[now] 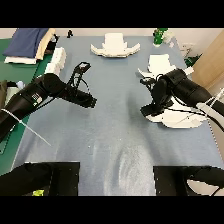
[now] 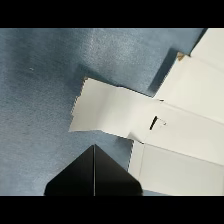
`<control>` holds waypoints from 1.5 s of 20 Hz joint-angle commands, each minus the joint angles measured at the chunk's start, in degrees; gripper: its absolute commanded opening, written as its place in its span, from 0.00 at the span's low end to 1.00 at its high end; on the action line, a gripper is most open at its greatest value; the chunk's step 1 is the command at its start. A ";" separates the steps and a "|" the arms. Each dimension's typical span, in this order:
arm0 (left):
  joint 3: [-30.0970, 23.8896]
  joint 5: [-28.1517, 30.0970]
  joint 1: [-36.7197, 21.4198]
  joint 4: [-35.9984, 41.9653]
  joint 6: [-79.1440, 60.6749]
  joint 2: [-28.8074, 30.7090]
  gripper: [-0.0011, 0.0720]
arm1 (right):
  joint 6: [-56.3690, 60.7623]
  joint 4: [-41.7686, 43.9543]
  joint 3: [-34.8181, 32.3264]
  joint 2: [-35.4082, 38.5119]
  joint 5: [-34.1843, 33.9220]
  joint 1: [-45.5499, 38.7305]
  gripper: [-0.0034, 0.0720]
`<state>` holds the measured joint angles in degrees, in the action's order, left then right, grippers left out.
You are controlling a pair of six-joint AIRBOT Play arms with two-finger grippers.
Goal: Fold the box.
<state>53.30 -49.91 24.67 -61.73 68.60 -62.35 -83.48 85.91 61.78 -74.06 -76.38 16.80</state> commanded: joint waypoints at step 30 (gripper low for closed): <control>-0.02 6.93 0.00 5.42 0.00 -0.28 0.04 | 5.73 -15.74 11.96 -0.24 -10.62 -37.68 0.61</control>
<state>53.30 -45.23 24.67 -58.06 68.62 -62.52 -77.25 74.59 74.19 -74.04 -83.22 -7.49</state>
